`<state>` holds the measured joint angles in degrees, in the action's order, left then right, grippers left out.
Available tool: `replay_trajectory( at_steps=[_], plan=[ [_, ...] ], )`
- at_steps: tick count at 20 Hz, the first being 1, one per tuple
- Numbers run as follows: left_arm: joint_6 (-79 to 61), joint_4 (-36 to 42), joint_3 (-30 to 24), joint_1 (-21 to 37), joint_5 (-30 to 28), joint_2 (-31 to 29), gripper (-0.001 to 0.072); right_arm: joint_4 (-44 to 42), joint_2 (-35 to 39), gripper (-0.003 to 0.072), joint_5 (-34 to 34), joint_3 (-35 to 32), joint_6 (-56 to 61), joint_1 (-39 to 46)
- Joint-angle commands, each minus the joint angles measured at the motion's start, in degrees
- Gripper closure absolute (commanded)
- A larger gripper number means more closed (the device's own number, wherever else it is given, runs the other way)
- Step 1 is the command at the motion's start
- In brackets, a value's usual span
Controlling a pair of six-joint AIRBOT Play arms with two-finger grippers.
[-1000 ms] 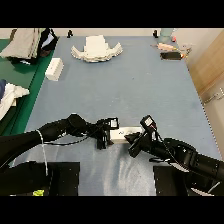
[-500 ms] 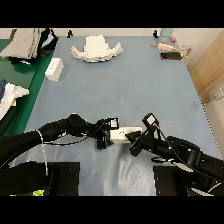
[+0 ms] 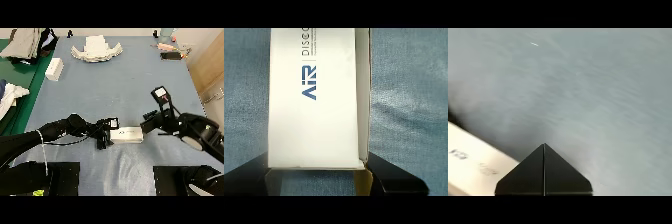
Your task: Fold the box.
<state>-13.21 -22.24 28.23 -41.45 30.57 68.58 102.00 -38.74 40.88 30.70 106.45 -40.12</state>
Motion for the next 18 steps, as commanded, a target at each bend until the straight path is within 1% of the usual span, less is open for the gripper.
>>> replay_trajectory(
  at_steps=[1, 3, 6, 8, 10, 12, 14, 16, 18],
  plan=[
    [0.0, 0.0, 0.0, 0.0, 0.0, 0.0, 0.0200, 0.8, -8.5, 0.0684, 23.7, 11.6, 0.1, 7.0],
    [0.0, 0.0, 0.0, 0.0, 0.0, 0.0, 0.0201, -0.4, -15.3, 0.0683, 32.2, 17.2, 2.5, 9.0],
    [0.0, 0.0, 0.0, 0.0, 0.0, 0.0, 0.0200, -0.7, -24.8, 0.0683, 39.5, 21.6, 8.8, 10.3],
    [0.0, 0.0, 0.0, 0.0, 0.0, 0.0, 0.0200, -2.5, -29.4, 0.0684, 40.0, 22.7, 9.3, 10.3],
    [1.4, 0.0, 0.2, 0.1, -0.2, 0.0, 0.0200, -4.3, -32.0, 0.0684, 39.6, 22.8, 10.6, 10.3],
    [4.8, -0.1, 0.4, 0.6, -0.5, -0.7, 0.0201, -4.5, -32.4, 0.0684, 39.4, 22.8, 12.2, 10.3],
    [9.6, -0.8, 0.4, 2.5, -2.0, -3.5, 0.0200, -4.3, -32.1, 0.0684, 39.1, 23.2, 12.2, 10.3],
    [19.0, -6.0, 0.4, 6.1, -3.9, -7.8, 0.0201, -4.1, -32.0, 0.0684, 38.7, 24.0, 12.2, 10.3],
    [32.1, -16.2, 0.4, 11.7, -4.2, -12.8, 0.0201, -2.7, -31.9, 0.0683, 38.1, 24.8, 12.2, 10.3]
  ],
)
